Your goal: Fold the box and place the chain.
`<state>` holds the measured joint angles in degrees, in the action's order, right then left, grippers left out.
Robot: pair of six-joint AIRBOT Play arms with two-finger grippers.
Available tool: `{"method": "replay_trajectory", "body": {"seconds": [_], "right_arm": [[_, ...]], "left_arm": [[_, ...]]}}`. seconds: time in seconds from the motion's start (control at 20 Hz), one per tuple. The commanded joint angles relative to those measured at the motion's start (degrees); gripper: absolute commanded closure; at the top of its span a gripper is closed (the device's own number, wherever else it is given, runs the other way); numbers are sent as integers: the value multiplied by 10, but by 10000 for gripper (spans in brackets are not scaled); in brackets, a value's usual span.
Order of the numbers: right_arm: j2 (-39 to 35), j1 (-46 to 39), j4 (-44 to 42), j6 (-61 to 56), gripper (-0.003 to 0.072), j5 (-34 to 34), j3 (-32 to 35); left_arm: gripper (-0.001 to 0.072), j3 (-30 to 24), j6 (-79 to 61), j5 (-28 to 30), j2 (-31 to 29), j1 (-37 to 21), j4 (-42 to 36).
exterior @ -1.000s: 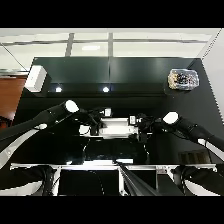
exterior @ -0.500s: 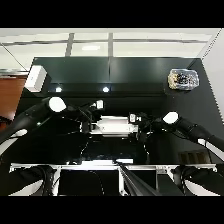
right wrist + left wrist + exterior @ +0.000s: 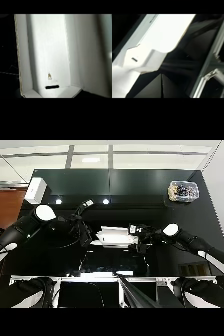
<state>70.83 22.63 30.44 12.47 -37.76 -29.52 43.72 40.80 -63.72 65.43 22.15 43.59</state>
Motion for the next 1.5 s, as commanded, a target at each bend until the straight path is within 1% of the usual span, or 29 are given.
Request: {"method": "replay_trajectory", "body": {"seconds": [0.0, 0.1, 0.15, 0.2, 0.25, 0.4, 0.45, 0.55, 0.65, 0.75, 0.8, 0.9, 1.0, 1.05, 1.15, 1.2, 1.25, 1.35, 1.45], "right_arm": [[0, 0, 0, 0, 457, 0, 0], [0, 0, 0, 0, 457, 0, 0], [0, 0, 0, 0, 457, 0, 0], [0, 0, 0, 0, 457, 0, 0], [0, 0, 0, 0, 457, 0, 0], [0, 0, 0, 0, 457, 0, 0], [0, 0, 0, 0, 457, 0, 0], [0, 0, 0, 0, 457, 0, 0], [0, 0, 0, 0, 457, 0, 0], [0, 0, 0, 0, 457, 0, 0], [0, 0, 0, 0, 457, 0, 0], [0, 0, 0, 0, 457, 0, 0], [0, 0, 0, 0, 457, 0, 0], [0, 0, 0, 0, 457, 0, 0], [0, 0, 0, 0, 457, 0, 0], [0, 0, 0, 0, 457, 0, 0], [0, 0, 0, 0, 457, 0, 0], [0, 0, 0, 0, 457, 0, 0], [0, 0, 0, 0, 457, 0, 0]], "left_arm": [[683, -1, 32, 9, 16, -1, -106], [681, -1, 25, 48, 40, -1, -191], [680, 0, -24, 52, 54, -1, -228], [681, 0, -118, 57, 68, -2, -251], [684, 0, -196, 75, 78, -2, -254], [684, 0, -215, 182, 103, -2, -244], [684, 0, -215, 203, 110, -2, -233], [685, 0, -215, 203, 123, -1, -190], [684, 0, -213, 200, 131, 6, -125], [684, 7, -199, 201, 136, 19, -44], [684, 12, -181, 200, 140, 26, -22], [684, 22, -181, 196, 150, 43, -16], [683, 36, -181, 207, 154, 52, -9], [683, 46, -181, 204, 151, 49, 5], [682, 71, -172, 181, 137, 34, 46], [682, 83, -152, 162, 122, 20, 78], [682, 93, -125, 137, 101, 4, 118], [682, 95, -116, 75, 47, -27, 175], [682, 95, -116, 5, 3, -48, 206]]}}
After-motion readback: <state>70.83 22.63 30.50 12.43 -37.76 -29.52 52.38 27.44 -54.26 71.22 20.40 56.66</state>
